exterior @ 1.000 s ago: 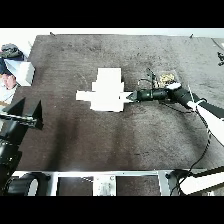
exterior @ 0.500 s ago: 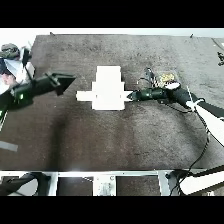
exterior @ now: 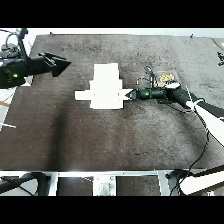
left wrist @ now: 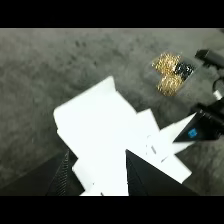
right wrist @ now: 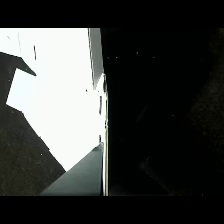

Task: Fold the box and place the chain.

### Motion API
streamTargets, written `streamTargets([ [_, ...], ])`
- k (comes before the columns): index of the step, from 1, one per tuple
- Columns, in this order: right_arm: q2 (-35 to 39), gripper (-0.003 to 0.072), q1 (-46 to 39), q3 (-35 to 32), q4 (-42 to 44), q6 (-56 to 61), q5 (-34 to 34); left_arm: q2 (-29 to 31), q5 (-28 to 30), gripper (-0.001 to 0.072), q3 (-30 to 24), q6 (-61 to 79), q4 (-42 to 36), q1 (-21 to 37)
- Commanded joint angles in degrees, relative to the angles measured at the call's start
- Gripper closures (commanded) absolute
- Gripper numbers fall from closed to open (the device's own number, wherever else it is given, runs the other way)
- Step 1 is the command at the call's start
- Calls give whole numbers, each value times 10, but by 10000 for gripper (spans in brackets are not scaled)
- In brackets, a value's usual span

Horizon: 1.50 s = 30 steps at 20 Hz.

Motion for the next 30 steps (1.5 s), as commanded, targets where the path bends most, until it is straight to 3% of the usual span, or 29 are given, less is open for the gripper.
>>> streamTargets([
  [1, 0, 676, 2, 0, 9, -15, 4, -35, 47, 315, 7, -43, 46, -26],
  [3, 0, 676, 2, 0, 5, -15, 6, -70, 81, 350, 10, -75, 47, -51],
  [7, 0, 676, 2, 0, 2, -21, 7, -174, -16, 334, 99, -111, 55, -58],
  [9, 0, 676, 2, 0, -3, -23, 8, -209, -19, 253, 150, -146, 82, -59],
  [16, 0, 676, 2, 0, -11, -34, 8, -345, -119, 233, 321, -230, 128, -63],
  [19, 0, 676, 2, 0, -10, -47, 8, -394, -125, 233, 376, -233, 151, -83],
  [25, 0, 676, 2, 0, -10, -64, 8, -437, -115, 234, 396, -224, 174, -87],
  [30, 0, 676, 2, 0, -10, -64, 8, -460, -150, 235, 398, -191, 114, -88],
])
